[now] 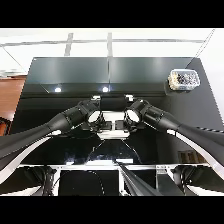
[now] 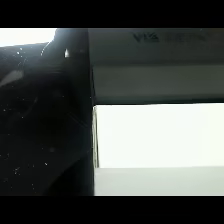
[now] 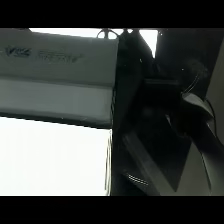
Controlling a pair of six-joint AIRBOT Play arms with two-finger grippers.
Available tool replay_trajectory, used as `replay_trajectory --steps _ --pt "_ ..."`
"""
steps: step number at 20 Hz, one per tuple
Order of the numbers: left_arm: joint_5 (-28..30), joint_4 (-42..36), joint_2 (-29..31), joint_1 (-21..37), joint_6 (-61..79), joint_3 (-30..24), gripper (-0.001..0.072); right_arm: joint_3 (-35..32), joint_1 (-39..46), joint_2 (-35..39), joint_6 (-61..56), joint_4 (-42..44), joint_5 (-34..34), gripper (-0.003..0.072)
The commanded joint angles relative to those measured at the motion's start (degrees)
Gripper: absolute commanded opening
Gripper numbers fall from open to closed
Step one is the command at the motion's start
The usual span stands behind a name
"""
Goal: Fold the box and place the chain.
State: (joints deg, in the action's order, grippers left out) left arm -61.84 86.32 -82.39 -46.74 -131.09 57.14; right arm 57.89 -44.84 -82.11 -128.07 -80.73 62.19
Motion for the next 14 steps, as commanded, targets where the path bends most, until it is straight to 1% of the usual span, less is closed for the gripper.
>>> replay_trajectory --steps 1,2,5,8,11,13,14 --pt "-0.1 -0.1 0.0 0.0 -0.1 0.0 0.0033 0.1 0.0 0.1 -0.2 -0.2 0.2 0.0303" --pt "-0.1 -0.1 0.0 0.0 0.0 0.0 0.0032 0.1 0.0 0.3 0.2 -0.8 0.8 0.033" --pt "-0.1 0.0 0.0 0.0 0.0 0.0 0.0033 0.1 0.0 3.2 2.4 -3.9 3.6 0.033" --pt "-0.1 0.0 0.0 0.0 -0.1 0.0 0.0033 0.1 0.1 10.7 5.9 -5.5 4.7 0.0329" --pt "-0.1 -0.1 0.0 0.0 -0.1 0.0 0.0033 0.6 3.1 21.3 6.4 -15.0 5.0 0.0328" --pt "-0.1 -0.1 0.0 0.0 -0.1 0.0 0.0032 0.6 6.4 27.4 6.4 -25.2 5.0 0.0328" --pt "-0.1 0.0 0.0 0.0 -0.1 0.0 0.0032 0.6 8.3 29.3 6.4 -30.5 4.9 0.0327"
